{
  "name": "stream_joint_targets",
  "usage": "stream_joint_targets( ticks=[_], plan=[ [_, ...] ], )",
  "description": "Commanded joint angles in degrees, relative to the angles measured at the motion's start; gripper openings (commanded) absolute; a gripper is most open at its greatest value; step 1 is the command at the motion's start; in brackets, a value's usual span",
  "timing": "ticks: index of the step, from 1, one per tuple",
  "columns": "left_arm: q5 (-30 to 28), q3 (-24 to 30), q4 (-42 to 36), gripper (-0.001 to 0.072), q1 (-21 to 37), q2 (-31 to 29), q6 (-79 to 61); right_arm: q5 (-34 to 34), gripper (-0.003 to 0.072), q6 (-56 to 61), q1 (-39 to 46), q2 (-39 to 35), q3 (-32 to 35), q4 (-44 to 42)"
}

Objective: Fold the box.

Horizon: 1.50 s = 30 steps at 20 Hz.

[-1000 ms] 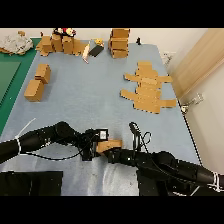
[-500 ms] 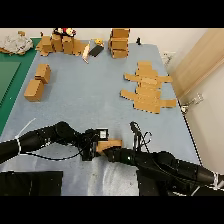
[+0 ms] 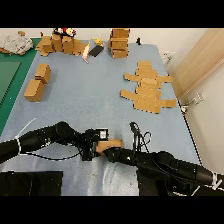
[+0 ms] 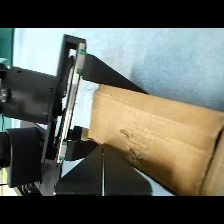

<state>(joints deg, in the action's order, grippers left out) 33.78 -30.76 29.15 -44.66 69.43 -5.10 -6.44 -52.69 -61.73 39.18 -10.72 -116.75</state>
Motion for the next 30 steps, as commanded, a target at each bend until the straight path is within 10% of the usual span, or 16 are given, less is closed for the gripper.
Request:
stream_joint_targets(
  ticks=[1, 16, 30],
  plan=[
    [0.0, 0.0, 0.0, 0.0470, 0.0, 0.0, 0.0, 0.5, 0.0005, 0.3, 0.0, 1.2, 0.0, 0.0],
    [0.0, 0.0, 0.0, 0.0470, 0.0, 0.0, 0.0, -3.7, 0.0005, 0.3, 0.0, -3.1, -1.6, 4.0],
    [0.0, 0.0, 0.0, 0.0470, 0.0, 0.0, 0.0, -47.0, 0.0005, 18.4, 21.1, -9.7, -15.1, 43.5]
  ],
)
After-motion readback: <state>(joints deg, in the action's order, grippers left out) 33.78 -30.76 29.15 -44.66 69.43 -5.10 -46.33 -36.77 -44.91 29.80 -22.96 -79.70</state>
